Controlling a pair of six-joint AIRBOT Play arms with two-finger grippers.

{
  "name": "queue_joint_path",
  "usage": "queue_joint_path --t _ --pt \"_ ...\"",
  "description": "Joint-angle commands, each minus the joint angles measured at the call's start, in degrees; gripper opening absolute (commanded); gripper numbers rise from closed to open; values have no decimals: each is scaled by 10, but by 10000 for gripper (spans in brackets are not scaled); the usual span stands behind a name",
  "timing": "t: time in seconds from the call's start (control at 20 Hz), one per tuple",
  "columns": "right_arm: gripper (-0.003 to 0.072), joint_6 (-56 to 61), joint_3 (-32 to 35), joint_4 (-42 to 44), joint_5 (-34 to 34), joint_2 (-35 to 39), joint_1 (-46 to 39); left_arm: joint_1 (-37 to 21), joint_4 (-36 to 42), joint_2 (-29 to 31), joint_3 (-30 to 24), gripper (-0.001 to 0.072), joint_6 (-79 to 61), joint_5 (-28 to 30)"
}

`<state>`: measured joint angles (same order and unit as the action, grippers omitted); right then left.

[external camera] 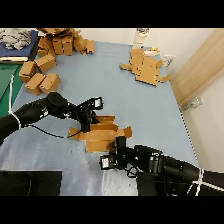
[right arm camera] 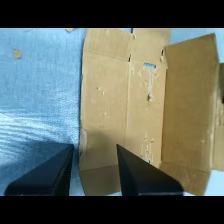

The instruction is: Fold the box.

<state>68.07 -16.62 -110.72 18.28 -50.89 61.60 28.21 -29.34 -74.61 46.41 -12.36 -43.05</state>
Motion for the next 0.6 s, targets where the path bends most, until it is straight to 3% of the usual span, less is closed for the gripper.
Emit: queue_joint_path --t 0.0,0.55 --pt "406 0 -3 -6 -9 -9 -20 0 0 0 1 12 0 0" --pt "412 5 -60 8 7 -2 -52 0 0 0 1 12 0 0"
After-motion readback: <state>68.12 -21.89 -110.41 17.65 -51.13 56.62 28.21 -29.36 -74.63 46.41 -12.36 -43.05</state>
